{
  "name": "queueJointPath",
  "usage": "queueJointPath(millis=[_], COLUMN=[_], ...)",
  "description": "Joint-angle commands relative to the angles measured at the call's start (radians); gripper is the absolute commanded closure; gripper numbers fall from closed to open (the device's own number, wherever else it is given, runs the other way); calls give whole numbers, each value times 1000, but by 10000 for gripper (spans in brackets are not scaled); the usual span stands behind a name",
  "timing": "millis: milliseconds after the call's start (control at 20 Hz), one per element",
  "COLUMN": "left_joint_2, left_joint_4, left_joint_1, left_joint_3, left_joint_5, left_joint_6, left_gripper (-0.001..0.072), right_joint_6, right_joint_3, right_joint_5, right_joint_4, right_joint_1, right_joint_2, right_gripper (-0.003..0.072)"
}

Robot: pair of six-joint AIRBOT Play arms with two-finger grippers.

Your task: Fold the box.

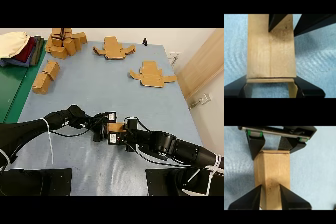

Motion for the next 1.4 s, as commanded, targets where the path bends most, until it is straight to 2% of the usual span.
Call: queueJointPath(millis=[0, 550, 650, 900, 950, 1000, 1050, 1350], left_joint_2=[0, 0, 0, 0, 0, 0, 0, 0], left_joint_4=[1, 1, 1, 1, 1, 1, 1, 1], left_joint_1=[0, 0, 0, 0, 0, 0, 0, 0], left_joint_3=[0, 0, 0, 0, 0, 0, 0, 0], left_joint_5=[-2, -2, -2, -2, -2, -2, -2, -2], left_joint_6=[2, 2, 2, 2, 2, 2, 2, 2], left_gripper=[186, 186, 186, 186, 186, 186, 186, 186], right_joint_6=[1, 1, 1, 2, 2, 2, 2, -2], right_joint_3=[0, 0, 0, 0, 0, 0, 0, -1], right_joint_5=[-2, -3, -2, -2, -2, -3, -2, -19], right_joint_4=[14, 20, 20, -2, -2, -2, -2, 90], right_joint_1=[1, 0, 0, 0, 0, 0, 0, 0], right_joint_2=[8, 94, 93, 93, 91, 85, 79, 66], right_gripper=[359, 359, 410, 411, 430, 508, 530, 530])
